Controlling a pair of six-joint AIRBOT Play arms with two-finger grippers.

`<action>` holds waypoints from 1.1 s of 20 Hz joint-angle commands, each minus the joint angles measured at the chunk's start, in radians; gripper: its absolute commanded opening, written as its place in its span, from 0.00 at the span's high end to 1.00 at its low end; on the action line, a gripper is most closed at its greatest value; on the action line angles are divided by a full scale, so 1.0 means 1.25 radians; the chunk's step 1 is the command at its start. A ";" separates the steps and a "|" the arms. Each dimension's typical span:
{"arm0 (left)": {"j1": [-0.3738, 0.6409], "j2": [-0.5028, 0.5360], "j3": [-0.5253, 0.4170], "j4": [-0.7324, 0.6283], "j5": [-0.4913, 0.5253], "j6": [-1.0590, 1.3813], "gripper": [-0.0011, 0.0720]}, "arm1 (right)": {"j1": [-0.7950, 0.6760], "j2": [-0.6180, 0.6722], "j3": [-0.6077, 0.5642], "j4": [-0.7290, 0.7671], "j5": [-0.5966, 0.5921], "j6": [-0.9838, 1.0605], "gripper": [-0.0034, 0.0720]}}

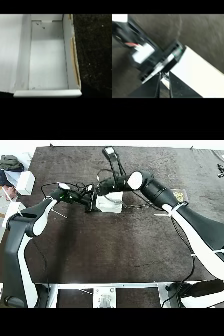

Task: Fold the box and place the chain.

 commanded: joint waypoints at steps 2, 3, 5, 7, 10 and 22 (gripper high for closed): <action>0.000 0.000 0.000 0.000 0.000 0.000 0.61 | -0.078 0.025 -0.060 -0.015 0.068 0.030 0.72; 0.000 0.000 0.000 0.000 0.000 0.000 0.61 | -0.108 0.060 -0.094 -0.014 0.078 0.034 0.72; 0.000 0.000 0.000 0.000 0.000 0.000 0.61 | -0.178 0.163 -0.213 -0.018 0.061 0.057 0.72; 0.000 0.000 0.000 0.000 0.000 0.000 0.61 | -0.254 0.256 -0.356 -0.021 0.023 0.110 0.72; 0.000 0.000 0.000 0.000 0.000 0.000 0.61 | -0.368 0.290 -0.510 -0.024 -0.055 0.176 0.56; 0.000 0.000 0.000 0.000 0.000 0.000 0.61 | -0.448 0.112 -0.527 0.088 -0.291 0.237 0.56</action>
